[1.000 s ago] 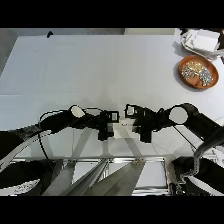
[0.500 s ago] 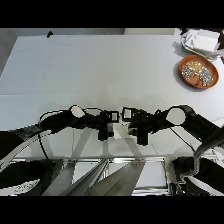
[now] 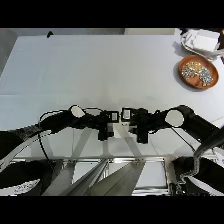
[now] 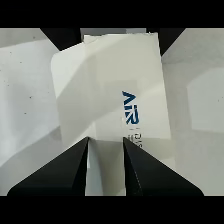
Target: Fold the box and place the chain.
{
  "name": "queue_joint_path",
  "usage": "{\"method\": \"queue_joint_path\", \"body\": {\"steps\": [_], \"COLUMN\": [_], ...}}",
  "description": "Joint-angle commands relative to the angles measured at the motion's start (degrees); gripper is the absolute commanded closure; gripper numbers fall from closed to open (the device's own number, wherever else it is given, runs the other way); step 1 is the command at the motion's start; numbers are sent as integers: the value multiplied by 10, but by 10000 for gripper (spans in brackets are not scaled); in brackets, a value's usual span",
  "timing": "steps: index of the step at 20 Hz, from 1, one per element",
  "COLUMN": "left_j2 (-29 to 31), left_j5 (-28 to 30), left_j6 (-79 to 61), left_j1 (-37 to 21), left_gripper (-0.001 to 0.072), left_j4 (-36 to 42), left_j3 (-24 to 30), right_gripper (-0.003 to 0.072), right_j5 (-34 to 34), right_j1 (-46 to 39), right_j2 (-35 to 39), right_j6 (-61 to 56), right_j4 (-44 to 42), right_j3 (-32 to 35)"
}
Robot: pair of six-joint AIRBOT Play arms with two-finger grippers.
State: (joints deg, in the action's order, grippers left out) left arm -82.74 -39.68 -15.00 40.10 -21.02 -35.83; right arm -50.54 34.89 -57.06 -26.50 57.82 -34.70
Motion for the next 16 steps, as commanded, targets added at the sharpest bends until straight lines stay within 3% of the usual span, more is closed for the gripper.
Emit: {"method": "queue_joint_path", "body": {"steps": [1, 11, 16], "left_j2": [0, 0, 0], "left_j5": [0, 0, 0], "left_j6": [0, 0, 0], "left_j1": [0, 0, 0], "left_gripper": [399, 399, 399], "left_j4": [0, 0, 0], "left_j3": [0, 0, 0], "right_gripper": [457, 438, 472], "right_j5": [2, 10, 40], "right_j1": [1, 23, 23], "right_j2": [0, 0, 0], "right_j6": [3, 2, 0], "right_j4": [2, 19, 19], "right_j3": [0, 1, 1]}}
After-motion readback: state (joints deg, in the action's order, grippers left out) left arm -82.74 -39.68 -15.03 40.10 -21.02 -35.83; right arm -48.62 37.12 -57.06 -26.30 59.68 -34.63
